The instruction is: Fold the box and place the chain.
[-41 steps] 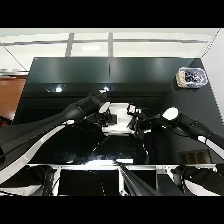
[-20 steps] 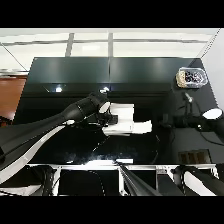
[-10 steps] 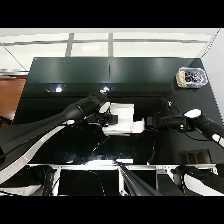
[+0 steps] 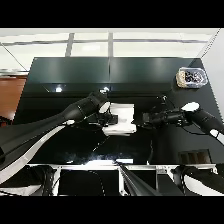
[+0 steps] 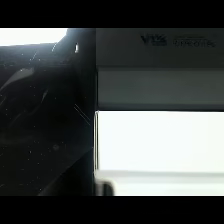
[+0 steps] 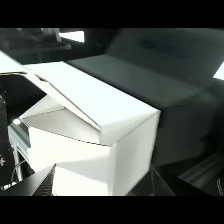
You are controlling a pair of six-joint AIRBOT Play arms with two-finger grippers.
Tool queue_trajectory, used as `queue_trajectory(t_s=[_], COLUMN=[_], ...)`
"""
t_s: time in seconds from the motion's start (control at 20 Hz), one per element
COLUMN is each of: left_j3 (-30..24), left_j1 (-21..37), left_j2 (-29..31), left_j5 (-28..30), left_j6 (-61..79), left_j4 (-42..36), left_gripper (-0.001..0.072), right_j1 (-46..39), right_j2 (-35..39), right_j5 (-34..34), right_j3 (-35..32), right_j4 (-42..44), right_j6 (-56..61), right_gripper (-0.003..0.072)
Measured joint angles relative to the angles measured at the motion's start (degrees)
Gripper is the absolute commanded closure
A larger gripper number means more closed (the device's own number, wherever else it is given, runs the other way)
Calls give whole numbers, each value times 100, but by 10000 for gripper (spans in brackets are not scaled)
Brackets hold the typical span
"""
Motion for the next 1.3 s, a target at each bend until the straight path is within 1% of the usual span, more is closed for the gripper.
queue_trajectory(t_s=[0.15, 0.3, 0.35, 0.4, 0.5, 0.75, 0.95, 1.15, 1.2, 1.25, 1.3], left_j3=[0, 0, 0, 0, 0, 0, 0, 0, 0, 0, 0], left_j1=[0, 0, 0, 0, 2, 0, 0, 0, 0, 0, 0], left_j2=[0, 0, 0, 0, 0, 0, 0, 0, 0, 0, 0], left_j5=[0, -2, -2, -15, -17, 17, 13, 9, 7, 7, -4], left_j6=[0, -2, 0, 0, 9, -4, -4, -4, -2, -2, -2], left_j4=[0, 0, 0, 4, 26, 0, -4, -4, -4, -4, -2], left_gripper=[682, 682, 682, 682, 682, 682, 682, 682, 682, 682, 682], right_j1=[396, 822, 975, 1117, 1373, 1775, 2100, 2422, 2496, 2570, 2638], right_j2=[0, 0, 0, 0, 0, 0, -4, -39, -61, -94, -142], right_j5=[-289, -645, -765, -876, -1078, -1287, -1279, -1126, -1082, -1045, -994], right_j3=[55, 201, 271, 341, 492, 839, 1097, 1362, 1423, 1497, 1567], right_j4=[-33, -385, -575, -785, -1196, -2358, -3202, -4024, -4179, -4321, -4433], right_j6=[282, 857, 1104, 1344, 1853, 3185, 4028, 4817, 4979, 5130, 5235], right_gripper=[37, 40, 162, 212, 212, 212, 212, 215, 343, 370, 378])
